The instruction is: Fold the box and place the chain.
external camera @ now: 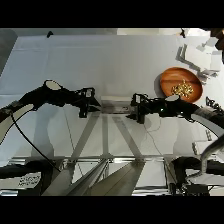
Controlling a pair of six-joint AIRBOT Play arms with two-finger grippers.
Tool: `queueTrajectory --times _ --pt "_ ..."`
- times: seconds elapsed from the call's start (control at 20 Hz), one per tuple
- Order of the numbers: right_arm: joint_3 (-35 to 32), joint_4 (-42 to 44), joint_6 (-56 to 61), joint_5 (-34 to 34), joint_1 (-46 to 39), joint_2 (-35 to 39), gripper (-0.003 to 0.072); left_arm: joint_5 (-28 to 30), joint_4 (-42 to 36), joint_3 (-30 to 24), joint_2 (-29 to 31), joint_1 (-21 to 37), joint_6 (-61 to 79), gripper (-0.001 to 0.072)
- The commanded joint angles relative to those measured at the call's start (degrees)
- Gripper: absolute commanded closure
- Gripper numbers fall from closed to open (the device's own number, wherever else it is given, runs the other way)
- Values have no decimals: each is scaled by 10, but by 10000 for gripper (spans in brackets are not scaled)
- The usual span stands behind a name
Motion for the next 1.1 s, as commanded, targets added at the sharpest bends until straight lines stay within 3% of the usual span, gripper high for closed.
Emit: queueTrajectory --times 0.0,0.05,0.15,0.9,1.05 --pt "0 0 0 1 0 0 179 12 7 0 -1 -2 3 539" --pt "0 0 0 1 0 0 179 13 7 0 -1 -2 3 618" --pt "0 0 0 1 0 0 179 13 7 0 -1 -2 3 700" --pt "0 0 0 1 0 0 179 14 -21 0 -11 -18 3 696" --pt "0 0 0 1 0 0 179 14 -21 0 -12 -18 3 608"
